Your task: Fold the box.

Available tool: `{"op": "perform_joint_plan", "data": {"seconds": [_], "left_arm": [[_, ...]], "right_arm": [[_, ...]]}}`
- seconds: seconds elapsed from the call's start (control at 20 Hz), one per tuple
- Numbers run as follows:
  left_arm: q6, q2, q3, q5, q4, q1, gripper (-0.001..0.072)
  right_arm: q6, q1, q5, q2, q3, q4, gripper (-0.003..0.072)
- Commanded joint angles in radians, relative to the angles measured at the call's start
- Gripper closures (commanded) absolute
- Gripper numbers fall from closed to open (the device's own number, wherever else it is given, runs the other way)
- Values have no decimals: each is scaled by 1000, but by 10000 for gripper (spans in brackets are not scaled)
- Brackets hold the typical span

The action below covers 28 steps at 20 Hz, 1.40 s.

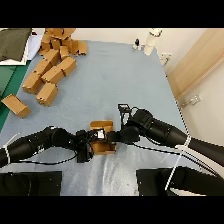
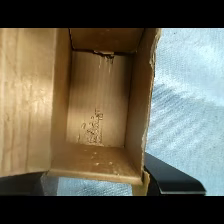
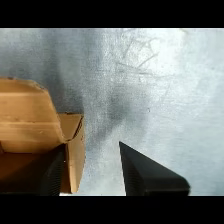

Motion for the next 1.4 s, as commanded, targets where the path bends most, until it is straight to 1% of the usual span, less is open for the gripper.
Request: {"op": "perform_joint_plan", "data": {"seconds": [0.0, 0.25, 0.3, 0.4, 0.8, 0.85, 0.9, 1.0, 1.05, 1.1, 1.35], "left_arm": [[0, -1, -1, 1, 0, 0, 247], [0, -1, -1, 0, 0, 0, 247], [0, -1, -1, 0, 0, 0, 248], [0, -1, -1, 0, 0, 0, 247], [0, -1, -1, 0, 0, 0, 247], [0, -1, -1, 0, 0, 0, 247], [0, -1, -1, 0, 0, 0, 247], [0, -1, -1, 0, 0, 0, 247], [0, -1, -1, 0, 0, 0, 247], [0, -1, -1, 0, 0, 0, 247], [0, -1, -1, 0, 0, 0, 247]], "right_arm": [[67, 31, 0, -18, 18, -20, 178], [74, 70, -12, -111, 49, 2, 180], [76, 70, -13, -117, 50, 2, 184], [85, 70, -38, -116, 50, 2, 242], [93, 72, -48, -137, 50, 5, 247], [92, 72, -48, -150, 50, 5, 329], [92, 72, -42, -160, 50, 5, 468], [84, 72, -28, -162, 53, 5, 637], [72, 72, -26, -162, 59, 6, 671], [63, 72, -26, -162, 65, 6, 680], [39, 72, -29, -158, 86, 5, 679]]}}
